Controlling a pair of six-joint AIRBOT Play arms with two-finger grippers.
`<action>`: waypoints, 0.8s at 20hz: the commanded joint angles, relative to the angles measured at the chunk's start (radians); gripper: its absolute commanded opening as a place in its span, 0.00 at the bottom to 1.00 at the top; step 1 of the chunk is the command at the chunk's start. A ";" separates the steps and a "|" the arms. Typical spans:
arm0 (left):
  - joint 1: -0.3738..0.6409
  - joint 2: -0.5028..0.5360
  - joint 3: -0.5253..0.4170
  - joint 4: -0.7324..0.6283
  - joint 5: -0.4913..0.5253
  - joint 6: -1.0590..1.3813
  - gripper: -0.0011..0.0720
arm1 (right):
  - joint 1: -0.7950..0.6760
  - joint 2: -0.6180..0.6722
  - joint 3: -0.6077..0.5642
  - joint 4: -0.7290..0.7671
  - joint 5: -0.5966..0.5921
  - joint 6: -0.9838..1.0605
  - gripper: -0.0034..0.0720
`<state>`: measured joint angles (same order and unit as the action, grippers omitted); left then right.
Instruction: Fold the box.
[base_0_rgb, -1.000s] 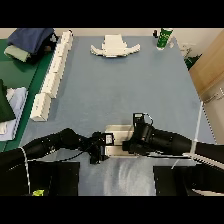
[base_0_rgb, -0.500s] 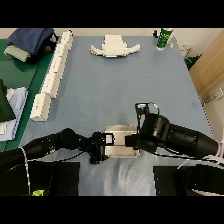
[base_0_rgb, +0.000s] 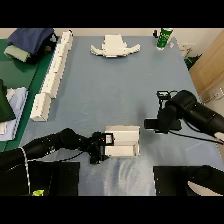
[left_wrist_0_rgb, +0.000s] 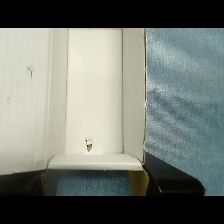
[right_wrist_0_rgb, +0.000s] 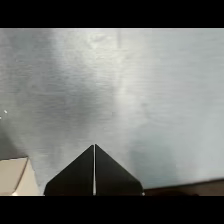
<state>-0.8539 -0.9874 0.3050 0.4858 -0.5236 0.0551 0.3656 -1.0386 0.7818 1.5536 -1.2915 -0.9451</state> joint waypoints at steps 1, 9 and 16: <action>0.000 0.000 0.000 0.000 0.000 0.000 0.66 | -0.295 -0.109 -0.037 0.537 0.165 -0.513 0.05; 0.000 0.000 0.000 0.000 0.000 0.000 0.66 | -0.360 -0.400 0.094 0.998 -0.214 -1.069 0.05; 0.000 0.000 0.000 0.000 0.000 0.000 0.66 | -0.208 -0.390 0.108 0.898 -0.278 -1.137 0.05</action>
